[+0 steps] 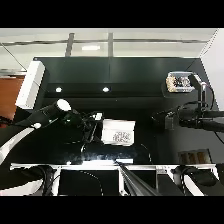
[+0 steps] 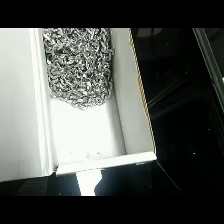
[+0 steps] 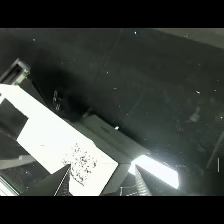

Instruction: Fold the box and place the chain.

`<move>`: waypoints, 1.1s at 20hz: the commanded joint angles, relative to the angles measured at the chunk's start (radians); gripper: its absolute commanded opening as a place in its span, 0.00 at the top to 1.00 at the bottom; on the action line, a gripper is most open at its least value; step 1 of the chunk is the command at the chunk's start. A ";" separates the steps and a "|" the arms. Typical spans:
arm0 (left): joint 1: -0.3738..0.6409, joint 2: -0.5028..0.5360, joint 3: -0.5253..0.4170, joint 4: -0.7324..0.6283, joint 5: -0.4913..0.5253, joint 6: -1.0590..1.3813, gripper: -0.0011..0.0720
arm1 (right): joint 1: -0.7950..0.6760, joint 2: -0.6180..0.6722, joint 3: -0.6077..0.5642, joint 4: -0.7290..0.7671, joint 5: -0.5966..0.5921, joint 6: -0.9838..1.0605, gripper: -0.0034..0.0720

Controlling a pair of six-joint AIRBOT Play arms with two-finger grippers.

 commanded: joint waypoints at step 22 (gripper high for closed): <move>-0.018 0.029 -0.005 0.020 0.183 -0.107 0.49 | 0.317 -0.542 0.224 -0.061 -0.174 -0.293 0.16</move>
